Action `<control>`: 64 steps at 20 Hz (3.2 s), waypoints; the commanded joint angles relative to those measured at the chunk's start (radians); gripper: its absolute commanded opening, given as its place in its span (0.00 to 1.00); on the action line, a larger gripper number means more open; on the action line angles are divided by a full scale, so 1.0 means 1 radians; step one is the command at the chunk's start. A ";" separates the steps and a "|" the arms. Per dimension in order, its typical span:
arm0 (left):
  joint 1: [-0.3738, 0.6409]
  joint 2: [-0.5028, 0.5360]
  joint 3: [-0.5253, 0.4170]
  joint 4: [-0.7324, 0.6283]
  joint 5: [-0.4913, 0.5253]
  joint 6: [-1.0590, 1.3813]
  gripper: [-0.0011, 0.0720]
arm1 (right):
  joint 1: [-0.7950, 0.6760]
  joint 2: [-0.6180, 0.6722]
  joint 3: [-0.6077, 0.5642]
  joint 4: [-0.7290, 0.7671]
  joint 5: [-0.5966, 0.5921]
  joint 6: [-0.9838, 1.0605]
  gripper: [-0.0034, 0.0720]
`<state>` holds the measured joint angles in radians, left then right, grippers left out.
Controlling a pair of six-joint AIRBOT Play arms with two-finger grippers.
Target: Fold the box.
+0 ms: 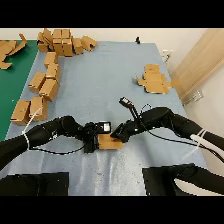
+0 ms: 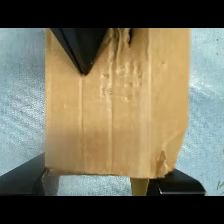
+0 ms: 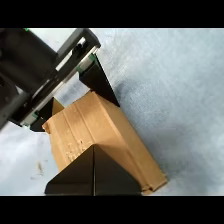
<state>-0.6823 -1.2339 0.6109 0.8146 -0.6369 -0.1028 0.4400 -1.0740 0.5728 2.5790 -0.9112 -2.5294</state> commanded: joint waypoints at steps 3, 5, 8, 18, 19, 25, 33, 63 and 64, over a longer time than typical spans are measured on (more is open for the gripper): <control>0.000 0.000 0.001 0.000 0.000 0.000 0.73 | 0.163 0.119 -0.018 -0.162 0.245 -0.007 0.05; 0.000 0.000 0.001 0.000 0.000 0.000 0.73 | 0.212 0.157 -0.023 -0.211 0.278 -0.006 0.05; 0.000 0.000 0.001 0.000 0.000 0.000 0.73 | 0.277 0.196 -0.075 -0.312 0.336 -0.007 0.05; 0.000 0.000 0.001 0.000 0.000 0.000 0.73 | 0.309 0.211 -0.067 -0.431 0.333 -0.011 0.45; 0.000 0.000 0.001 0.000 0.000 0.000 0.73 | 0.309 0.211 -0.067 -0.447 0.321 -0.011 0.45; 0.000 0.000 0.001 0.000 0.000 0.000 0.73 | 0.310 0.222 -0.068 -0.477 0.306 -0.133 0.68; 0.000 0.000 0.001 0.000 0.000 0.000 0.73 | 0.338 0.229 -0.071 -0.522 0.356 -0.200 0.68; 0.000 0.000 0.001 0.000 0.000 0.000 0.73 | 0.342 0.229 -0.074 -0.494 0.314 -0.201 0.25; 0.000 0.000 0.001 0.000 0.000 0.000 0.73 | 0.342 0.225 -0.074 -0.488 0.306 -0.201 0.25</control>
<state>-0.6823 -1.2339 0.6109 0.8143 -0.6369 -0.1032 0.7811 -0.8398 0.4999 2.0674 -0.5800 -2.7312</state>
